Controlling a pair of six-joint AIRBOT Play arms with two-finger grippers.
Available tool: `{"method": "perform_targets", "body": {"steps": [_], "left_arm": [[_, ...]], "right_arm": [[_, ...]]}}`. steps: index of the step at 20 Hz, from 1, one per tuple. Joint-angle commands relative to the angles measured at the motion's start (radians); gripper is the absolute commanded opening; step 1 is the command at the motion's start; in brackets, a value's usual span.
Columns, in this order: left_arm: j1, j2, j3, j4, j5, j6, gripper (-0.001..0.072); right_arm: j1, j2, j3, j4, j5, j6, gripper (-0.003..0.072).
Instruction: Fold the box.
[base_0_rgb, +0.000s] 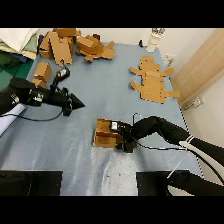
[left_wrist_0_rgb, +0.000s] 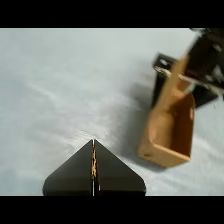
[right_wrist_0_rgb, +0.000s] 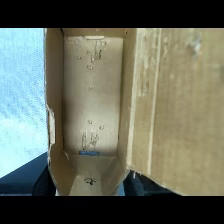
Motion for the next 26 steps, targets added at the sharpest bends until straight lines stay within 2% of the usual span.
{"method": "perform_targets", "body": {"steps": [1, 2, 3, 4, 5, 6, 8, 12, 26], "left_arm": [[-0.058, 0.008, -0.179, 0.01, -0.008, 0.354, 0.0015], [-0.089, 0.008, -0.219, 0.048, 0.015, 0.409, 0.0015], [-0.12, 0.008, -0.242, 0.072, 0.058, 0.431, 0.0082], [-0.154, 0.008, -0.248, 0.103, 0.099, 0.422, 0.0406], [-0.188, 0.008, -0.248, 0.115, 0.13, 0.409, 0.0608], [-0.218, 0.008, -0.247, 0.113, 0.147, 0.389, 0.0667], [-0.282, 0.008, -0.247, 0.113, 0.172, 0.369, 0.0668], [-0.348, 0.008, -0.248, 0.115, 0.339, 0.248, 0.0696], [-0.407, 0.008, -0.248, 0.115, 0.301, 0.233, 0.0696]], "right_arm": [[0.001, 0.001, 0.001, 0.002, 0.005, 0.0, 0.0462], [0.001, 0.001, 0.001, 0.001, 0.005, 0.0, 0.0463], [0.001, 0.001, 0.001, 0.002, 0.005, 0.0, 0.0463], [0.001, 0.001, 0.001, 0.001, 0.005, 0.0, 0.0463], [0.001, 0.001, 0.001, 0.001, 0.003, 0.0, 0.0462], [0.001, 0.001, 0.001, 0.002, 0.003, 0.0, 0.0463], [0.001, 0.001, 0.001, 0.002, 0.003, 0.0, 0.0463], [0.001, 0.001, 0.001, 0.002, 0.0, 0.0, 0.0463], [0.001, 0.001, 0.001, 0.001, -0.002, 0.0, 0.0463]]}}
